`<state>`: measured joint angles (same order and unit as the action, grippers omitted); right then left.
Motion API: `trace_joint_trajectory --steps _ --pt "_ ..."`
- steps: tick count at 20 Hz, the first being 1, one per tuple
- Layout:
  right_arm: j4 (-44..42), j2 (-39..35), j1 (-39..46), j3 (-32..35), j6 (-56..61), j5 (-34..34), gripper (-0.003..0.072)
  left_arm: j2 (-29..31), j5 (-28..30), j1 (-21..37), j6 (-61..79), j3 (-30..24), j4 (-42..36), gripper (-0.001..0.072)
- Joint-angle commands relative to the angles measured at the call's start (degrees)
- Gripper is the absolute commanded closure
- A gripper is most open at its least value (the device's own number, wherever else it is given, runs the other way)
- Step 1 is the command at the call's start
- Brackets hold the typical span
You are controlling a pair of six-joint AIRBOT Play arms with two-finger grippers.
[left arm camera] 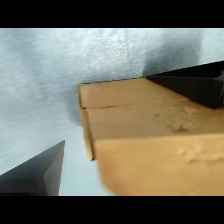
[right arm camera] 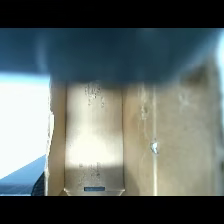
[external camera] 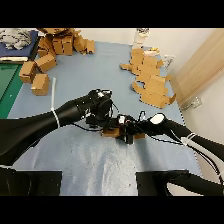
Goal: Fold the box.
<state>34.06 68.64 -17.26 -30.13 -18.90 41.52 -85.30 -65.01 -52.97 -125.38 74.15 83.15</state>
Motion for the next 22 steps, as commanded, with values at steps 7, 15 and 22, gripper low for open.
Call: trace_joint_trajectory --steps 7,15,22 --pt "0.0 0.0 0.0 0.0 0.0 0.0 0.0077 3.9 -15.2 0.2 9.7 0.1 3.7 0.0164" --pt "0.0 0.0 0.0 0.0 0.0 0.1 0.0078 13.3 -6.3 5.0 44.7 -10.8 5.8 0.0699" --pt "-3.1 0.0 0.0 0.0 0.0 0.5 0.0078 8.9 1.8 31.4 107.3 -18.9 -41.7 0.07"
